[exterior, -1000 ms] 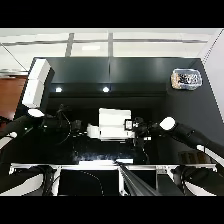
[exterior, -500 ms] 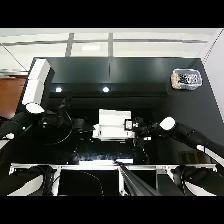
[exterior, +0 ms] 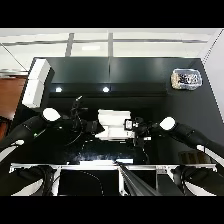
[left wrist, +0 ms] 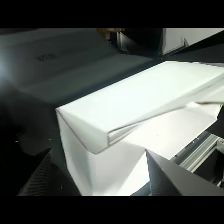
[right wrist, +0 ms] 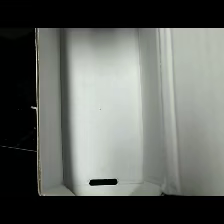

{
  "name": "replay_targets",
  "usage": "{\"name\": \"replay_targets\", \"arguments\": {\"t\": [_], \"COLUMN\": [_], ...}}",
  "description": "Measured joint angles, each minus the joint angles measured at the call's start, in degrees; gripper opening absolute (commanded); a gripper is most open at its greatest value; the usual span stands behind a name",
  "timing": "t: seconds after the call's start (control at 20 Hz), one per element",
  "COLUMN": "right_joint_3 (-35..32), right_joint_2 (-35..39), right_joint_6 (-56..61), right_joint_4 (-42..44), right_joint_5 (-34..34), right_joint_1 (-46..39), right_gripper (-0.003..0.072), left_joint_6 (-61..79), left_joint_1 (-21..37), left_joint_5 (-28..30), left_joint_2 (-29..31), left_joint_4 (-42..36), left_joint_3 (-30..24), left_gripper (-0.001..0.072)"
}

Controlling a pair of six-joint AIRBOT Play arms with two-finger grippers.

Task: Fold the box and place the chain.

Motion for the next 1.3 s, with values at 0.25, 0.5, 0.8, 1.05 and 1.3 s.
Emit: {"name": "replay_targets", "arguments": {"t": [0.25, 0.5, 0.8, 1.05, 1.3], "right_joint_3": [0.0, 0.0, 0.0, 0.0, 0.0], "right_joint_2": [0.0, 0.0, 0.0, 0.0, 0.0], "right_joint_6": [0.0, 0.0, -0.02, 0.0, 0.0], "right_joint_4": [0.02, 0.04, 0.04, 0.04, 0.04], "right_joint_5": [0.0, -0.02, -0.07, -0.07, -0.07], "right_joint_1": [0.02, 0.02, 0.02, 0.0, 0.02], "right_gripper": [0.0436, 0.0436, 0.0436, 0.0436, 0.0436], "left_joint_6": [-2.36, -3.63, -5.27, -12.87, -26.64], "left_joint_1": [-2.01, -2.4, -3.32, -5.95, -9.73], "left_joint_5": [2.97, 4.44, 5.75, 6.99, 4.96], "left_joint_2": [0.0, 0.0, 0.0, 0.0, -0.02], "left_joint_4": [0.68, 0.83, 2.43, 9.9, 22.45], "left_joint_3": [0.0, 0.0, 0.13, 2.19, 5.9], "left_gripper": [0.0702, 0.0702, 0.07, 0.0697, 0.0678]}}
